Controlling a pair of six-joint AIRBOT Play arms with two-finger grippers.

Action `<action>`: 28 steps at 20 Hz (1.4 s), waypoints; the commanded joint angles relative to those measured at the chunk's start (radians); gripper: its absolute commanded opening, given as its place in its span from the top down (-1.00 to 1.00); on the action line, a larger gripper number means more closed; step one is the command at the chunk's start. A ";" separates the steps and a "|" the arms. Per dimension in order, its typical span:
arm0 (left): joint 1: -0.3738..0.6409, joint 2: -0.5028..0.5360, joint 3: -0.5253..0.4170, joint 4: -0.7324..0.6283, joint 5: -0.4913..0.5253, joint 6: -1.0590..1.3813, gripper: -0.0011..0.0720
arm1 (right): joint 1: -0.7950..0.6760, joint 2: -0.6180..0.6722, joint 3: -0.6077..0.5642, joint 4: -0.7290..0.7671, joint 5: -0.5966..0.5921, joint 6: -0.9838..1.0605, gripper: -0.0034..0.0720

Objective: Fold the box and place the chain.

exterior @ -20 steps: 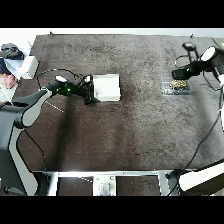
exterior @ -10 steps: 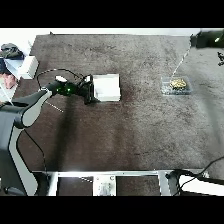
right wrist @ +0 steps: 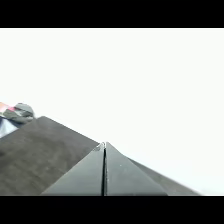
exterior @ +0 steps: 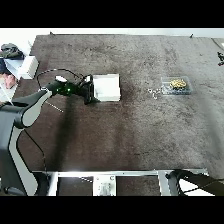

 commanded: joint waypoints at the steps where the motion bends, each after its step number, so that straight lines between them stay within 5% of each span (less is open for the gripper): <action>1: 0.001 0.001 0.001 0.000 0.000 0.000 -0.31 | 0.097 -0.002 0.005 -0.216 0.008 0.135 0.93; 5: 0.001 0.001 0.001 0.000 0.000 0.000 -0.30 | 0.045 -0.027 -0.130 -0.532 0.253 0.376 0.92; 7: 0.001 0.001 0.001 0.000 0.000 0.000 -0.31 | -0.013 -0.035 -0.264 -0.552 0.254 0.376 0.27; 13: 0.001 0.001 0.001 0.000 0.000 0.000 -0.30 | -0.117 -0.159 -0.578 -0.539 0.220 0.401 0.29; 17: 0.001 0.001 0.001 0.000 0.000 0.000 -0.31 | -0.124 -0.308 -0.586 -0.512 0.182 0.401 -0.11; 19: 0.001 0.001 0.001 0.000 0.000 0.000 -0.31 | -0.124 -0.363 -0.584 -0.513 0.152 0.401 0.03; 28: 0.001 0.001 0.001 0.000 0.000 0.000 -0.31 | -0.126 -0.505 -0.452 -0.633 0.126 0.495 0.03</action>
